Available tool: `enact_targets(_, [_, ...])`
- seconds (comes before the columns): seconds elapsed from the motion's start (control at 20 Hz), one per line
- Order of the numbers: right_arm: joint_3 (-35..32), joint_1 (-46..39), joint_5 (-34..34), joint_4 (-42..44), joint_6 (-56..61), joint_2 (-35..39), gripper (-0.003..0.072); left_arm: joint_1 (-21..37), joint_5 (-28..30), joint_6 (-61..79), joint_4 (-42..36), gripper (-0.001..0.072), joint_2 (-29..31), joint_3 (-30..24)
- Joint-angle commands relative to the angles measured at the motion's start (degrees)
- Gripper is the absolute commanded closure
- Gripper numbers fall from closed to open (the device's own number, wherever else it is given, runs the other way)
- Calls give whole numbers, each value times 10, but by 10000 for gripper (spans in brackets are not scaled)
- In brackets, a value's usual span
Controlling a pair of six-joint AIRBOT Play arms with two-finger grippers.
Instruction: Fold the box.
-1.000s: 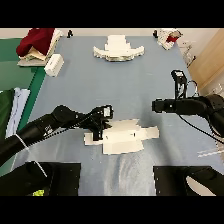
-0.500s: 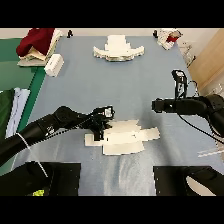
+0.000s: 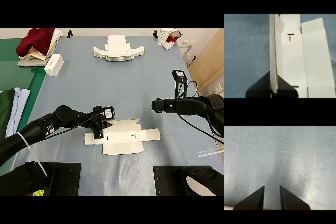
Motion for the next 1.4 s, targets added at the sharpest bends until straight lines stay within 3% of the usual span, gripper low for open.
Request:
enact_targets(0.0, [1,1,1,0,0,0,370,38,-76,36,-19,695,-17,16])
enact_targets(0.15, [1,1,2,0,1,0,370,73,-125,70,-19,695,-31,42])
enact_targets(0.6, [1,1,4,0,4,-21,371,70,-106,72,-29,702,-22,29])
enact_targets(0.95, [1,1,5,0,5,-21,371,-40,106,109,-30,701,74,-76])
enact_targets(1.35, [1,1,5,0,4,-21,371,-70,105,70,-31,698,72,-105])
